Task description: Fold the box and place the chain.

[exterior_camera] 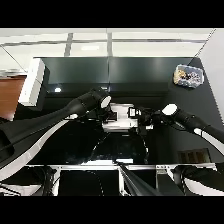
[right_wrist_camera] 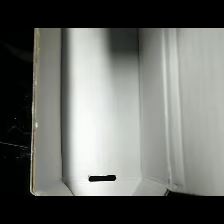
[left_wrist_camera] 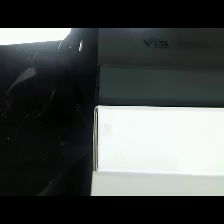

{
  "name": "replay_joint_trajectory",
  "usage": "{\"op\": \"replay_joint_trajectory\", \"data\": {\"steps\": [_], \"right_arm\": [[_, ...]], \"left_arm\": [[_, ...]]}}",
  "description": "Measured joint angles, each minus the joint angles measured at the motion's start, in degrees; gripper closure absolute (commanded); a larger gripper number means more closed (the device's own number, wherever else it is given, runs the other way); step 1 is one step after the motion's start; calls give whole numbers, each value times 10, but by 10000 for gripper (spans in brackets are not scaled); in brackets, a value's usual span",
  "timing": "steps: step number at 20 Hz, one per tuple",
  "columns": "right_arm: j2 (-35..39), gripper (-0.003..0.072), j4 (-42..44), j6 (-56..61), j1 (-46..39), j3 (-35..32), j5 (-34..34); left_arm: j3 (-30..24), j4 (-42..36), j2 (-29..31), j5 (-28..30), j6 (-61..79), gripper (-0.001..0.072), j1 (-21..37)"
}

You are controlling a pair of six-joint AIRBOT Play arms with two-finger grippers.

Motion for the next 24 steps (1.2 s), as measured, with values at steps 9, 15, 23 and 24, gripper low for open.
{"op": "replay_joint_trajectory", "data": {"steps": [9, 15, 23, 24], "right_arm": [[57, 99, -69, 52, 0, 0, 15], [70, 265, -89, 56, 0, 0, 20], [71, 458, -88, 83, 0, 0, 24], [71, 459, -87, 91, 0, 0, 26]], "left_arm": [[0, -1, 5, -4, 3, 680, -5], [0, 3, 5, -1, 5, 680, -5], [0, 4, 5, 2, 5, 680, -5], [0, 4, 5, 2, 5, 680, -5]]}}
